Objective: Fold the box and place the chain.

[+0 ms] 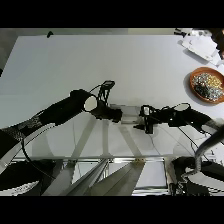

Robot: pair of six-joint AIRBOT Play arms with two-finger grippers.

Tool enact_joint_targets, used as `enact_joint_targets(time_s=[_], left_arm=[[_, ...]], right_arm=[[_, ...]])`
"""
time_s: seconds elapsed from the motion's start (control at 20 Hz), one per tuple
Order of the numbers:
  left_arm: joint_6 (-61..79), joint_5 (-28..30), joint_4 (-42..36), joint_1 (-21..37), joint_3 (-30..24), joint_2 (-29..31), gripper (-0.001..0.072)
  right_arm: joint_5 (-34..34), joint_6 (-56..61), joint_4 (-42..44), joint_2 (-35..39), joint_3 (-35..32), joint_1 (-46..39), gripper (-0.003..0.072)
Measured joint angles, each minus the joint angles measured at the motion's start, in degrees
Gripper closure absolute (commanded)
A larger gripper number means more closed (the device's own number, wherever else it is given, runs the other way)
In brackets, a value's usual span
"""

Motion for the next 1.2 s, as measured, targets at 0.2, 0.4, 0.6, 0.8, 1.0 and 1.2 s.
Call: enact_joint_targets(time_s=[0.2,0.4,0.6,0.8,1.0,1.2], left_arm=[[-3.7,-0.9,3.4,-0.4,0.3,-0.2,0.0155],[-6.7,-3.3,7.4,-0.7,0.3,-0.4,0.0156],[-8.6,-4.5,8.9,-0.9,1.1,-0.4,0.0156],[-9.9,-3.3,9.4,-1.6,1.5,-0.8,0.0157],[-11.9,-3.2,9.7,-2.0,1.8,-1.6,0.0216],[-13.0,-8.4,13.4,-3.0,6.1,-3.9,0.0191]], right_arm=[[0.0,0.0,0.0,0.0,0.0,0.0,0.0269],[0.0,-0.1,0.0,0.0,0.0,0.0,0.0269],[0.0,-0.1,0.0,0.0,0.0,0.0,0.0269],[0.0,0.0,0.0,0.0,0.0,0.0,0.0269],[0.0,0.0,0.0,0.0,0.0,0.0,0.0269],[0.0,0.0,0.0,0.0,0.0,0.0,0.0269]])
